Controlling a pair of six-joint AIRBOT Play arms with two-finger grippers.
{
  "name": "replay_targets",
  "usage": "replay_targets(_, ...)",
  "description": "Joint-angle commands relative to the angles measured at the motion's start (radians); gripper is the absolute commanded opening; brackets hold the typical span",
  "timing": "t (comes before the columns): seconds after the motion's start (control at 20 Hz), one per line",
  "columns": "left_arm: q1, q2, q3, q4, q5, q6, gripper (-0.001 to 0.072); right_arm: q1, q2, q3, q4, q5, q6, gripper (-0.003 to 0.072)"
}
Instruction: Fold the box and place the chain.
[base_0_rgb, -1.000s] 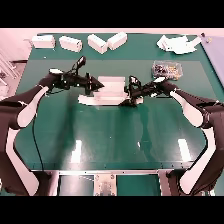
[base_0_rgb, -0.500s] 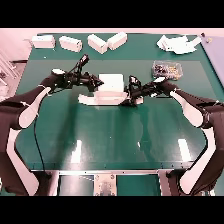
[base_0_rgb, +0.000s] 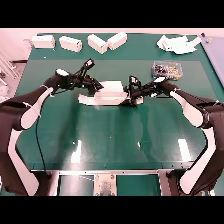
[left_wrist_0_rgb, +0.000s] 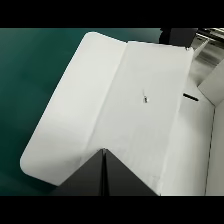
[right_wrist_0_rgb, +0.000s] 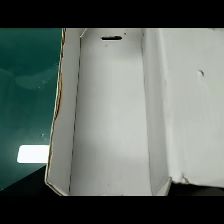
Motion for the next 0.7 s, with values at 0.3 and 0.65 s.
replay_targets(0.3,0.047,0.004,0.104,-0.007,-0.146,0.06,0.0251,0.0,-0.001,0.0,0.0,0.0,0.0,0.0581)
replay_targets(0.65,0.186,0.003,0.188,0.087,-0.471,0.056,0.0625,0.0,-0.001,0.0,0.0,0.0,0.0,0.0581)
